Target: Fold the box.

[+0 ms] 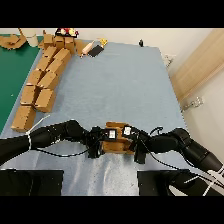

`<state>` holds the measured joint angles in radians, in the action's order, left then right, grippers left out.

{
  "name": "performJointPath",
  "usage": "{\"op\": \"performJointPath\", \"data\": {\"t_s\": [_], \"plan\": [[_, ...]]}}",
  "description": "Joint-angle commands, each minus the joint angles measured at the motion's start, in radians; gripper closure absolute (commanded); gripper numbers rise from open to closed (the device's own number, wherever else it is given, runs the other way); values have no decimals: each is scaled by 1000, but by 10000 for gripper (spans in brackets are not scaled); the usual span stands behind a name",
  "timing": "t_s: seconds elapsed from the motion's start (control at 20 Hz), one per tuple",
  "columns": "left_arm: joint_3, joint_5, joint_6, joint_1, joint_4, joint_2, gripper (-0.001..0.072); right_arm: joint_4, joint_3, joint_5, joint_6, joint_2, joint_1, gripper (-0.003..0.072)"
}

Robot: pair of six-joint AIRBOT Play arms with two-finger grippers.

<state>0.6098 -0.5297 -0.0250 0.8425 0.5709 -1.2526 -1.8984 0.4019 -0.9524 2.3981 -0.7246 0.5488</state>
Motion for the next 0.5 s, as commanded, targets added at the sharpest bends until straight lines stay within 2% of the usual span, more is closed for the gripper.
{"op": "performJointPath", "data": {"t_s": [0.0, 0.15, 0.2, 0.25, 0.3, 0.45], "plan": [[0, -3, -1, 0, 1, 0, 200, 95, 0, -16, -69, 15, 1, 665], [0, -3, -1, -1, 1, 0, 200, 145, 0, -14, -69, 14, 1, 663], [0, -3, -1, 0, 1, 0, 200, 150, 0, -12, -68, 14, 1, 570], [0, -3, -1, 0, 1, 0, 200, 148, 0, -2, -68, 14, 2, 320], [0, -3, -1, 0, 2, 0, 200, 143, 0, 9, -68, 14, 2, 284], [0, -3, -1, 0, 1, 0, 200, 85, 0, 61, -11, 14, 2, 305]]}}
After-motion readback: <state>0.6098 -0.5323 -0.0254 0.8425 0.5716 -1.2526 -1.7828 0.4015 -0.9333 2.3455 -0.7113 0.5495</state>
